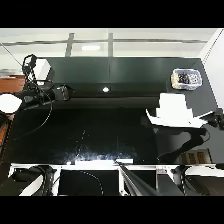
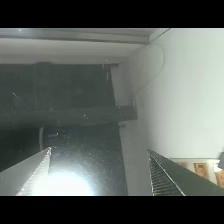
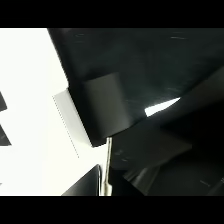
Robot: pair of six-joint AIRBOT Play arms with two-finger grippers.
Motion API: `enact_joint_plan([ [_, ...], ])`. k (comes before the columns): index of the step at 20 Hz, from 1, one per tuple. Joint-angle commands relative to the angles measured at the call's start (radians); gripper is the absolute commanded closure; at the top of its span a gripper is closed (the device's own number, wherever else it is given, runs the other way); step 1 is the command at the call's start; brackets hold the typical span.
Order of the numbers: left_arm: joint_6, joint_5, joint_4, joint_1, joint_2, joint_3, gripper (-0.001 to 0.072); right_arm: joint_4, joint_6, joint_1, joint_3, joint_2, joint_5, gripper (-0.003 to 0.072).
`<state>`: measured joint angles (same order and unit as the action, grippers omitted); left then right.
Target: Fold the box and place the chain.
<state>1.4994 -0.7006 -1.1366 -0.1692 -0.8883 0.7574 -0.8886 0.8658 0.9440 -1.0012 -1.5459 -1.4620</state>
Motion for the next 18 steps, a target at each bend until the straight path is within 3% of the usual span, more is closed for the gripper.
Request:
enact_joint_plan([
  [1,0.000,-0.020,0.004,0.000,-0.001,0.000,0.0000,0.074,-0.026,-0.085,0.000,0.016,-0.027,0.0642],
  [7,0.000,-0.049,0.024,-0.002,-0.001,0.000,0.0000,0.269,-0.092,-0.301,0.021,0.071,0.063,0.0643],
  [14,0.000,-0.079,0.132,-0.014,-0.029,0.000,0.0000,0.510,-0.245,-0.579,0.398,0.394,0.439,0.0644],
  [18,-0.002,-0.028,0.117,-0.081,-0.116,-0.001,0.0001,0.558,-0.354,-0.717,0.507,0.459,0.479,0.0644],
])
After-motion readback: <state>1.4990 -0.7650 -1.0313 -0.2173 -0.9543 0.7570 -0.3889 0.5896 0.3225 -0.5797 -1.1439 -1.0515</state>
